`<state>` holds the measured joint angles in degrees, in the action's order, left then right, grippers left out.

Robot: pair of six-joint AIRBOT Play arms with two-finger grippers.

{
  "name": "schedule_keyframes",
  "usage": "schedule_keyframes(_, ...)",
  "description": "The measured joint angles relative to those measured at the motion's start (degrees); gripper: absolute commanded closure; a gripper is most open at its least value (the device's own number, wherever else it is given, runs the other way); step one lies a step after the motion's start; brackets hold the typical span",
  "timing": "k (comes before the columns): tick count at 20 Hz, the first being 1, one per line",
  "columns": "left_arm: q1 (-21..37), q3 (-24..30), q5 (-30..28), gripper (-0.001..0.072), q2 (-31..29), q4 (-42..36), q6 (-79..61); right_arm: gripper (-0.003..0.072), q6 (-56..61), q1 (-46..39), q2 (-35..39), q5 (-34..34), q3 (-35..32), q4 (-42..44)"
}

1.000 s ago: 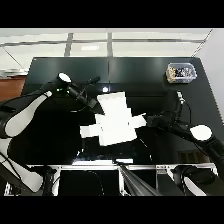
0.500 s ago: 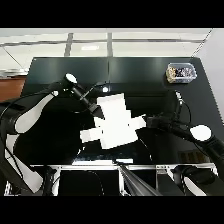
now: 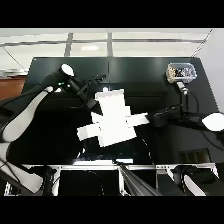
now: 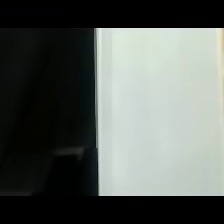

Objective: Fold the box and place the chain.

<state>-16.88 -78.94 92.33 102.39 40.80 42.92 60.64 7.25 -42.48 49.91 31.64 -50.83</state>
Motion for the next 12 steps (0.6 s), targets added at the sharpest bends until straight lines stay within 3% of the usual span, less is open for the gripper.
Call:
schedule_keyframes(2,-1.09,7.13,-5.49,0.0684,-6.49,-1.99,-3.91,-0.002,-0.09,-1.68,0.0,4.79,2.6,-8.26)
schedule_keyframes(6,-4.0,21.94,-23.89,0.0684,-19.1,-3.96,-22.08,-0.002,-0.13,-2.82,0.0,6.8,4.59,-16.74)
schedule_keyframes(9,-6.03,26.56,-32.81,0.0683,-22.1,-4.02,-38.42,-0.002,-4.09,-1.84,-0.07,4.13,5.03,-16.85)
schedule_keyframes(12,-7.91,27.34,-38.91,0.0683,-21.22,-1.92,-45.57,-0.002,-14.38,1.42,-0.2,3.34,5.09,-15.93)
